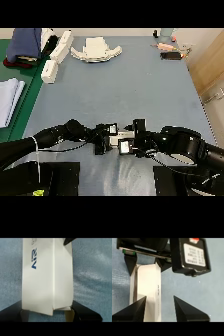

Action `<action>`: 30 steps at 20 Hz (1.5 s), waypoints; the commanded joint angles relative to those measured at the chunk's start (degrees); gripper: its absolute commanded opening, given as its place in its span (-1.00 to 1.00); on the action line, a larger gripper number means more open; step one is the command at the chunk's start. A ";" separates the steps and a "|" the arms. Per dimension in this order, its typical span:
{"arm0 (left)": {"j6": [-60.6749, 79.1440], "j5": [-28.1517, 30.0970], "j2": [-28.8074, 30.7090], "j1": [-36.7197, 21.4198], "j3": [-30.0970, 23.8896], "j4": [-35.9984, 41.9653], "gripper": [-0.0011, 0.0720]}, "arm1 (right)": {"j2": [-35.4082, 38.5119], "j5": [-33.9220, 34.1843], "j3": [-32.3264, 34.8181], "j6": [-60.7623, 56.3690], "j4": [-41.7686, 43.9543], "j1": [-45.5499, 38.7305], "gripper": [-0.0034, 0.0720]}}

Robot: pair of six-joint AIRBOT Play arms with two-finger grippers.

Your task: Fold the box.

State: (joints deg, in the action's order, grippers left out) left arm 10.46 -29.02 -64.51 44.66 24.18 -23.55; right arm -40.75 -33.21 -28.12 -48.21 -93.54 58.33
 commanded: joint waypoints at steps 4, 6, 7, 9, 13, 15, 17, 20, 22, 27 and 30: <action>0.04 0.00 -0.02 0.00 0.04 -0.02 0.44 | -2.36 1.77 -0.37 -0.94 -1.51 0.00 0.21; 0.04 0.00 -0.02 0.00 0.04 -0.04 0.44 | -3.50 1.81 -0.37 -0.90 0.02 0.02 0.08; 0.04 0.00 -0.02 0.00 0.04 -0.02 0.44 | -3.72 1.73 -0.37 -0.87 1.01 0.02 0.07; 0.04 0.00 -0.02 0.00 0.04 -0.04 0.44 | -3.74 1.18 -0.37 -0.85 2.03 0.04 -0.11; 0.04 0.00 -0.02 0.00 0.04 -0.02 0.44 | -3.74 -0.35 -0.37 -0.85 3.41 0.42 -0.14; 0.04 0.00 -0.02 0.00 0.04 -0.02 0.44 | -3.87 -0.81 -0.37 -0.85 4.44 0.87 -0.14; 0.04 0.00 -0.02 0.00 0.04 -0.02 0.44 | -4.50 -0.83 -0.35 -0.85 5.03 1.14 -0.14; 0.04 0.00 -0.02 0.00 0.04 -0.02 0.44 | -5.38 -0.87 -0.28 -0.87 5.77 1.75 -0.15; 0.04 0.00 -0.02 0.00 0.04 -0.02 0.44 | -5.44 -1.38 -0.24 -0.87 6.08 2.73 -0.14; 0.04 0.00 -0.02 0.00 0.04 -0.02 0.44 | -4.42 -3.37 -0.26 -0.90 7.04 2.82 -0.08; 0.04 0.00 -0.02 0.00 0.04 -0.04 0.44 | -1.05 -3.32 -0.39 -3.30 6.99 2.75 0.26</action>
State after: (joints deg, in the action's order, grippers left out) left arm 10.61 -29.23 -64.51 44.69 24.16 -23.62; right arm -43.99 -36.16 -28.42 -49.58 -86.76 61.08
